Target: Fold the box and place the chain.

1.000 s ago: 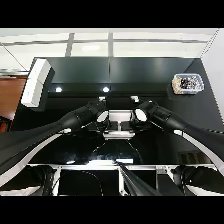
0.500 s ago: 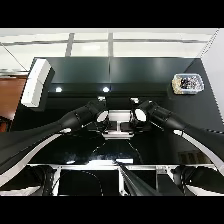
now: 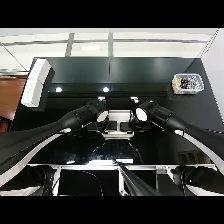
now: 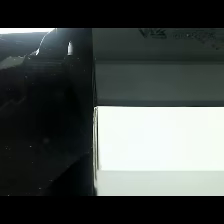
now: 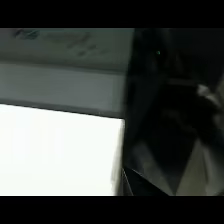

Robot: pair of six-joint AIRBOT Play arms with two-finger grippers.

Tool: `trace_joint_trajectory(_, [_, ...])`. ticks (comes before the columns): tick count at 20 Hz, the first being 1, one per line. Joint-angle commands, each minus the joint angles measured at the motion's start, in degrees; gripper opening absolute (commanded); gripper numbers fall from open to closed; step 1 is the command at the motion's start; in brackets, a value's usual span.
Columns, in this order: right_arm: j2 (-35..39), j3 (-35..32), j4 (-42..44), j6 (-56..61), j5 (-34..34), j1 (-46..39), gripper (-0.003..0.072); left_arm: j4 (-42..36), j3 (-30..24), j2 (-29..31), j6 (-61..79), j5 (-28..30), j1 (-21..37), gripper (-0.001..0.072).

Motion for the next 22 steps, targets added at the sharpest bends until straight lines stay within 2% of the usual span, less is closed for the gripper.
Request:
trace_joint_trajectory(1, [2.91,0.07,-0.11,-1.42,0.42,-1.18,0.0288,-0.20,0.00,0.00,-0.13,-0.04,0.04,0.0031])
trace_joint_trajectory(5, [12.98,0.04,-1.99,-6.12,7.43,-5.70,0.0287,-0.17,0.00,0.00,-0.13,-0.02,0.04,0.0031])
trace_joint_trajectory(9, [24.15,-0.96,-16.79,-7.19,9.01,-15.15,0.0286,-0.17,0.00,0.00,-0.11,0.11,0.04,0.0031])
trace_joint_trajectory(12, [25.57,-3.52,-33.66,-7.13,4.74,-26.12,0.0286,-0.17,0.00,0.00,-0.11,-0.04,0.04,0.0031])
trace_joint_trajectory(14, [25.20,-6.93,-36.83,-7.10,-5.35,-34.99,0.0286,-0.17,0.00,0.00,-0.11,-0.02,0.04,0.0031])
trace_joint_trajectory(17, [21.22,-9.18,-35.82,2.73,-18.08,-47.41,0.0288,-0.20,0.00,0.00,-0.11,-0.07,0.04,0.0031])
trace_joint_trajectory(18, [18.78,-8.33,-33.11,4.07,-20.41,-50.42,0.0333,-0.20,0.00,0.00,-0.11,-0.04,0.04,0.0031])
trace_joint_trajectory(19, [15.69,-6.43,-27.80,1.60,-21.66,-53.07,0.0635,-0.17,0.00,0.00,-0.11,-0.04,0.04,0.0031])
trace_joint_trajectory(20, [11.41,-2.58,-17.40,-8.83,-20.15,-55.56,0.0681,-0.20,0.00,0.00,-0.11,-0.02,0.04,0.0031])
trace_joint_trajectory(21, [7.08,2.40,-7.48,-18.38,-16.57,-57.79,0.0681,-0.20,0.00,0.00,-0.11,-0.02,0.04,0.0031])
trace_joint_trajectory(22, [2.38,8.72,-0.90,-20.81,-12.28,-59.71,0.0681,-0.20,0.00,0.00,-0.11,-0.02,0.04,0.0031])
